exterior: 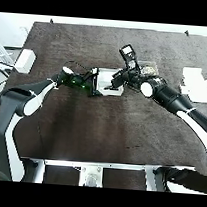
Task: Fold the box and place the chain.
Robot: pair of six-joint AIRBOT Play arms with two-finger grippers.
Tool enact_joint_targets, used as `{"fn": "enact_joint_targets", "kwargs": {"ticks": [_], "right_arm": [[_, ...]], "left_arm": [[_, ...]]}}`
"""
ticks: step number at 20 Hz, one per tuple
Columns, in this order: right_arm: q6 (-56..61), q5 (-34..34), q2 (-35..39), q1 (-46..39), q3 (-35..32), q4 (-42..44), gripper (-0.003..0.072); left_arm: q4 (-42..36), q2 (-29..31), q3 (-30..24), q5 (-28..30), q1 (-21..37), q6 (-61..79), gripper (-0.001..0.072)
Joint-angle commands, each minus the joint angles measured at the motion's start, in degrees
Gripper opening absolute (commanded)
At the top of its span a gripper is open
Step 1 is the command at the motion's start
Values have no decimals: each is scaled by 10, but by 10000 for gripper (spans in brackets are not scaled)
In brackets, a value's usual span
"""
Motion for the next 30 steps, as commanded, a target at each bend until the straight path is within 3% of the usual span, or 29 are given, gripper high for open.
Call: {"fn": "enact_joint_targets", "kwargs": {"ticks": [1,3,8,11,15,18,25,30], "right_arm": [[-23,-6,27,-5,5,-16,400],[-57,-5,73,-20,5,-30,521],[-135,-10,109,-153,29,1,512],[-291,2,79,-201,60,117,498],[-516,154,-16,-259,132,357,454],[-602,264,-106,-299,189,499,410],[-621,376,-271,-256,330,513,412],[-621,431,-311,-232,359,501,412]], "left_arm": [[0,0,0,0,0,0,350],[0,0,0,0,0,0,350],[0,0,0,0,0,0,349],[0,0,0,0,0,0,350],[0,0,0,0,0,0,350],[0,0,0,0,0,0,350],[0,0,0,0,0,0,350],[0,0,0,0,0,0,350]]}}
